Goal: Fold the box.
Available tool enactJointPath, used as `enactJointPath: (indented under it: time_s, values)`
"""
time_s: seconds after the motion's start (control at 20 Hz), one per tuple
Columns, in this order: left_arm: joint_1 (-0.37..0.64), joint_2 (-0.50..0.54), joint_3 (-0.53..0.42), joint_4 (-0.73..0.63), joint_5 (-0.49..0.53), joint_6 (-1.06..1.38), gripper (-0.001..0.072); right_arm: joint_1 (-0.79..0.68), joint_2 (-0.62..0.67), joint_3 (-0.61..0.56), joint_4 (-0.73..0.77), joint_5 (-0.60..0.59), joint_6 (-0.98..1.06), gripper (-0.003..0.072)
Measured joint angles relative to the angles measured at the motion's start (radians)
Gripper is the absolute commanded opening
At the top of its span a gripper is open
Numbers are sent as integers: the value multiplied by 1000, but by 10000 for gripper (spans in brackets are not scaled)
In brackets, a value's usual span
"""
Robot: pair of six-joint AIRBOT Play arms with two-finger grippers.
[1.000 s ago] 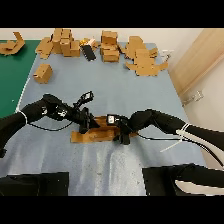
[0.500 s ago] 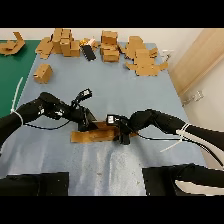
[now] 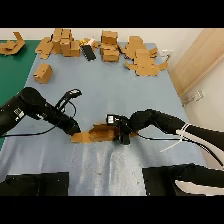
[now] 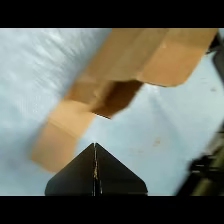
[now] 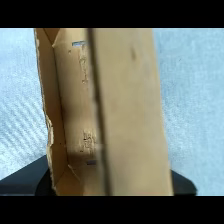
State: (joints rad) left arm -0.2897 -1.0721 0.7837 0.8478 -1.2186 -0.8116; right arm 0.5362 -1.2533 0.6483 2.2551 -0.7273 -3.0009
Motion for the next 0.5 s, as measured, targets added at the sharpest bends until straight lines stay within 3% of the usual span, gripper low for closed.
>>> enactJointPath:
  time_s: [0.1, 0.2, 0.5]
  values:
    - [-37, 13, -50, -101, -14, -121, 10, 0, 0, 0, 0, -2, 0, 511]
    - [-89, 19, -122, -265, 46, -196, 11, 0, 0, 0, 0, -3, 0, 511]
    - [-269, 25, -272, -768, 447, -206, 11, 0, 0, 0, 0, -6, 0, 511]
